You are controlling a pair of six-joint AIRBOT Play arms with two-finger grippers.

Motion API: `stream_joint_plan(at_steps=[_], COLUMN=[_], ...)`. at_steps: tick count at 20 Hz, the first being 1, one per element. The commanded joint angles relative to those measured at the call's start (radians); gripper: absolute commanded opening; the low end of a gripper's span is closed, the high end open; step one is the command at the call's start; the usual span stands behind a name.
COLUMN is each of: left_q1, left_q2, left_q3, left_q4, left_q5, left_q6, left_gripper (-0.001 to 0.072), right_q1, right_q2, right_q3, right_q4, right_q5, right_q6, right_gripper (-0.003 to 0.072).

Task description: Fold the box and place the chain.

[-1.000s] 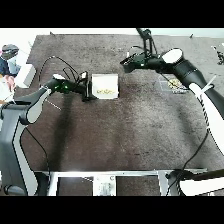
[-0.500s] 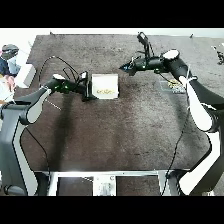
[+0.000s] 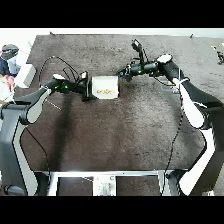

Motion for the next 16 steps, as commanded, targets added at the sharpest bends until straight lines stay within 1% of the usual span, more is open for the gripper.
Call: stream_joint_plan(at_steps=[1, 3, 4, 6, 8, 9, 10, 11, 12, 13, 14, 16], left_q1=[0.001, 0.001, 0.001, 0.001, 0.001, 0.001, 0.001, 0.001, 0.001, 0.001, 0.001, 0.001], left_q2=[0.0, 0.0, 0.0, 0.0, 0.0, 0.0, 0.0, 0.0, 0.0, 0.0, 0.0, 0.0], left_q3=[0.0, 0.0, 0.0, 0.0, 0.0, 0.0, 0.0, 0.0, 0.0, 0.0, 0.0, 0.0], left_q4=[0.0, 0.0, 0.0, 0.0, 0.0, 0.0, 0.0, 0.0, 0.0, 0.0, 0.0, 0.0], left_q5=[0.0, 0.0, 0.0, 0.0, 0.0, 0.0, 0.0, 0.0, 0.0, 0.0, 0.0, 0.0], left_q6=[0.0, 0.0, 0.0, 0.0, 0.0, 0.0, 0.0, 0.0, 0.0, 0.0, 0.0, 0.0], left_gripper=[0.0277, 0.0277, 0.0277, 0.0277, 0.0277, 0.0278, 0.0277, 0.0277, 0.0277, 0.0278, 0.0277, 0.0277], right_q1=[0.025, 0.036, 0.044, 0.062, 0.078, 0.082, 0.089, 0.095, 0.101, 0.108, 0.114, 0.125], right_q2=[-0.001, 0.0, 0.0, 0.0, 0.0, 0.0, 0.0, 0.0, 0.0, 0.0, 0.0, 0.0], right_q3=[0.002, 0.002, 0.002, 0.002, 0.002, 0.002, 0.002, 0.002, 0.002, 0.002, 0.002, 0.002], right_q4=[-0.009, -0.024, -0.051, -0.12, -0.158, -0.16, -0.16, -0.16, -0.161, -0.164, -0.167, -0.168], right_q5=[0.016, 0.043, 0.054, 0.087, 0.094, 0.094, 0.094, 0.089, 0.083, 0.081, 0.083, 0.082], right_q6=[-0.057, -0.067, -0.067, -0.106, -0.121, -0.143, -0.164, -0.17, -0.171, -0.174, -0.186, -0.198], right_gripper=[0.0082, 0.0083, 0.0134, 0.0132, 0.0133, 0.0166, 0.0252, 0.0249, 0.0214, 0.0214, 0.0233, 0.0233])
